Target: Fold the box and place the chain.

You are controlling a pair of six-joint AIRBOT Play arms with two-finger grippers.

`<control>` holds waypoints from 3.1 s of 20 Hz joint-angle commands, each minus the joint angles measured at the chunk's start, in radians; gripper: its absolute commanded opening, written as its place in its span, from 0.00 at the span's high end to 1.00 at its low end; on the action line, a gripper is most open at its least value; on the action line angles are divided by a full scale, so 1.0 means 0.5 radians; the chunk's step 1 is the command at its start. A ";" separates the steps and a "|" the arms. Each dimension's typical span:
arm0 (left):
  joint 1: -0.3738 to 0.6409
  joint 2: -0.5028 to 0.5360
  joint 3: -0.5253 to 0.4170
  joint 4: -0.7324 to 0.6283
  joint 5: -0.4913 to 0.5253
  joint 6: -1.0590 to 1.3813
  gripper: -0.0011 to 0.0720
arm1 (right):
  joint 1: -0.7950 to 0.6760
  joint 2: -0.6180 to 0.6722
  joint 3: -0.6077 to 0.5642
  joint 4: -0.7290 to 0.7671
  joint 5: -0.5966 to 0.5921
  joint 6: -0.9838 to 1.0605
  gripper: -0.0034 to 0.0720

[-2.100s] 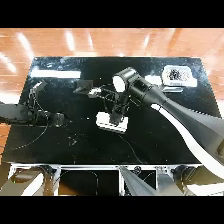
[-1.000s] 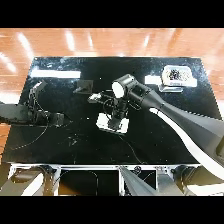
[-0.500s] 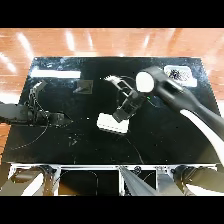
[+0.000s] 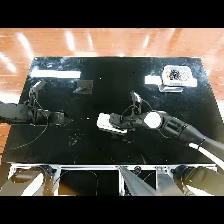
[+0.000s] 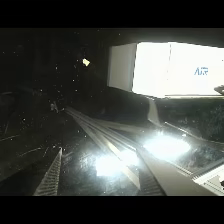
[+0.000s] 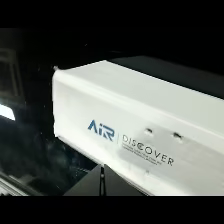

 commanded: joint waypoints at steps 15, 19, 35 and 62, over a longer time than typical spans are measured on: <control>-0.297 -0.069 -0.001 -0.010 -0.121 0.001 0.22 | 0.016 -0.036 -0.065 0.004 -0.080 0.050 0.91; -0.297 -0.069 -0.001 -0.010 -0.114 0.001 0.22 | 0.016 -0.034 -0.062 -0.016 0.022 0.049 0.91; -0.348 -0.598 0.472 -0.012 0.071 0.882 0.13 | -0.963 0.669 0.058 -0.768 1.116 -0.305 0.91; -1.070 -0.922 0.521 0.059 -0.494 2.425 0.12 | -1.218 0.672 0.047 -1.215 1.421 -0.258 0.91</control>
